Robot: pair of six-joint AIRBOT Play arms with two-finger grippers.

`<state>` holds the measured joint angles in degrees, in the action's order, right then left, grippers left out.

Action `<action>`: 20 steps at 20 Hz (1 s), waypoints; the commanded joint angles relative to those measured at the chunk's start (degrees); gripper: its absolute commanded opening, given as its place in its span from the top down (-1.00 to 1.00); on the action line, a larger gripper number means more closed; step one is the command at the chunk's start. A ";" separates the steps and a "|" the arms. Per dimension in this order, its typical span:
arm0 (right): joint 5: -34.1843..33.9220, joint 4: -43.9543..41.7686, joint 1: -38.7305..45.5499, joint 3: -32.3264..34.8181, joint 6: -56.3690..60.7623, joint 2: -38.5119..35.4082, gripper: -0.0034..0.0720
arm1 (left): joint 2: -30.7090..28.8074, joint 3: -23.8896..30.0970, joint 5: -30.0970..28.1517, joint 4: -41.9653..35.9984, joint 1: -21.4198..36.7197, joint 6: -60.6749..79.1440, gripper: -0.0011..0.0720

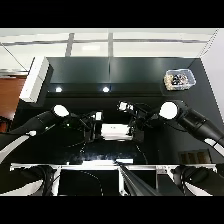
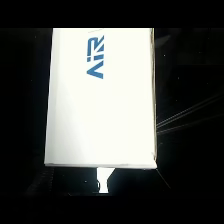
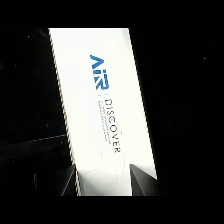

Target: Fold the box and place the chain.

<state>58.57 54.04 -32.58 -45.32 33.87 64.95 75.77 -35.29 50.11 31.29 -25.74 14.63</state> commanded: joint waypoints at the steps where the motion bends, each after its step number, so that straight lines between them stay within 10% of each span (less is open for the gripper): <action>1: 0.17 0.00 -0.04 0.04 1.40 0.20 -0.11 | 0.02 -0.04 -0.11 -0.02 0.00 -0.04 -0.09; 18: 10.78 -1.11 7.76 -1.46 25.77 -4.20 -0.10 | 0.02 -0.04 -0.11 -0.02 0.00 -0.04 -0.09; 20: 13.16 -5.97 9.33 0.74 28.94 -4.17 0.83 | 0.02 -0.04 -0.11 -0.02 0.00 -0.04 -0.09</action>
<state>66.52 52.45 -25.87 -45.95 54.26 61.78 75.77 -35.29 50.04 31.22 -25.74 14.48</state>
